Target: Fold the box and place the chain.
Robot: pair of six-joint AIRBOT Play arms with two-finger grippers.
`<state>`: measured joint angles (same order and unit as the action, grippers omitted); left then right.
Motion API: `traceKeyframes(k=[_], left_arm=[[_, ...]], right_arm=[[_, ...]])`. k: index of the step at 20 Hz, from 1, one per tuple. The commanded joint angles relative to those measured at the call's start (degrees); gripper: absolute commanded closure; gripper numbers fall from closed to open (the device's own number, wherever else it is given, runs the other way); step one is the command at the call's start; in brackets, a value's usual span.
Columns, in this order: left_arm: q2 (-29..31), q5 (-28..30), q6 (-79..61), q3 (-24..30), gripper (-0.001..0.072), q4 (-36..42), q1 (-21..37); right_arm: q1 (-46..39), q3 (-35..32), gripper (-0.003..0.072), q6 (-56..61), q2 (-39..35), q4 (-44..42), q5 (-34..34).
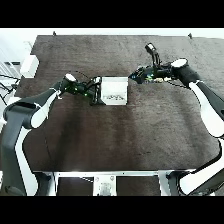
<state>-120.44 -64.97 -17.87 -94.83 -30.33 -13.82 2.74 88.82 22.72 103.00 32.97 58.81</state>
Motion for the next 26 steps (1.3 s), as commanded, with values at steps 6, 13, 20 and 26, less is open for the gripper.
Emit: traceKeyframes(k=[6, 13, 20, 26], left_arm=[[0.0, 0.0, 0.0, 0.0, 0.029, 0.0, 0.0], [0.0, 0.0, 0.0, 0.0, 0.029, 0.0, 0.0], [0.0, 0.0, 0.0, 0.0, 0.029, 0.0, 0.0], [0.0, 0.0, 0.0, 0.0, 0.029, 0.0, 0.0]], right_arm=[[4.0, 5.3, 0.0444, -0.8, 1.7, 2.4, 14.3], [8.3, 6.0, 0.0338, -0.5, 1.7, 9.7, 15.2], [9.3, 6.0, 0.0241, -0.5, 2.1, 10.0, 15.3], [10.5, 5.9, 0.0174, -0.7, 4.0, 12.0, 16.2]])
